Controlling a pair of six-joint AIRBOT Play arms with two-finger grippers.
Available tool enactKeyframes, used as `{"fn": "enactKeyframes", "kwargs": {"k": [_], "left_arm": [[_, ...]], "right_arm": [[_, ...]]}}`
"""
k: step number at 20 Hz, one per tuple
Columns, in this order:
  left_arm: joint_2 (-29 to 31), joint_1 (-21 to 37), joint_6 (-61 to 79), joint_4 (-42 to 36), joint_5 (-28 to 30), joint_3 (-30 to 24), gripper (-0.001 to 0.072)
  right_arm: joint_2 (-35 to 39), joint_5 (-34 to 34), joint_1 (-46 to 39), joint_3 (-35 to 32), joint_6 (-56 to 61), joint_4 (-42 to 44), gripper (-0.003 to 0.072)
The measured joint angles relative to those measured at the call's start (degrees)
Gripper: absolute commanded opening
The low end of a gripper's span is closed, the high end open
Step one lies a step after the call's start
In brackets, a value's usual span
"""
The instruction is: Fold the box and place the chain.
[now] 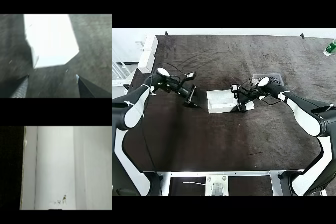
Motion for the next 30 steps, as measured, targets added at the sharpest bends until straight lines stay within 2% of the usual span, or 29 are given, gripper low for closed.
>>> {"fn": "enactKeyframes", "kwargs": {"k": [13, 24, 30], "left_arm": [[0.5, -4.5, -2.5, 2.7, 6.7, -1.4, 0.0720], [0.5, -5.0, -2.5, 1.6, 4.8, -2.7, 0.0720], [0.5, -6.4, -2.7, 1.5, 6.1, -2.7, 0.0720]], "right_arm": [[0.0, 0.0, 0.0, 0.0, 0.0, 0.0, 0.0495], [0.0, 0.2, 0.0, 0.0, -0.1, -0.1, 0.0495], [0.0, 0.2, 0.0, 0.0, -0.1, -0.1, 0.0495]]}}
